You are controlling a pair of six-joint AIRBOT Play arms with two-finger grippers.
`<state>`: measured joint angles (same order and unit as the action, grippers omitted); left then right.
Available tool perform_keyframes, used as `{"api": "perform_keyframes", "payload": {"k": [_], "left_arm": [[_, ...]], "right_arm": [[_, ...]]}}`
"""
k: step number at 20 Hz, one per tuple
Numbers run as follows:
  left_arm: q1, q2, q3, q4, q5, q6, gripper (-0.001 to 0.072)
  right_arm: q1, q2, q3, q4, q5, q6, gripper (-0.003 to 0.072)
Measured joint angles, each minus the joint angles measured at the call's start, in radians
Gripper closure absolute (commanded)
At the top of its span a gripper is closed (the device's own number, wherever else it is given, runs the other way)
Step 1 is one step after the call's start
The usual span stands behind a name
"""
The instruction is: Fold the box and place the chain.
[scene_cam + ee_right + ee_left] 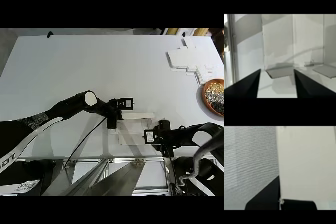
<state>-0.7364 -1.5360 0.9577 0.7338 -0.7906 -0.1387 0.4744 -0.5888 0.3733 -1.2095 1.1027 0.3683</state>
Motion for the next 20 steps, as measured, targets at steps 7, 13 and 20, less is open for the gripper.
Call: {"api": "perform_keyframes", "payload": {"k": [7, 13, 20], "left_arm": [[0.0, 0.0, 0.0, 0.0, 0.0, 0.0, 0.0694], [0.0, 0.0, 0.0, 0.0, 0.0, 0.0, 0.0694], [0.0, 0.0, 0.0, 0.0, 0.0, -0.001, 0.0694]], "right_arm": [[0.12, 0.03, -0.11, -0.063, -0.156, -0.016, 0.0119], [0.143, 0.034, -0.177, -0.103, -0.251, -0.01, 0.0122], [0.053, 0.034, -0.151, -0.106, -0.345, -0.001, 0.0137]]}}
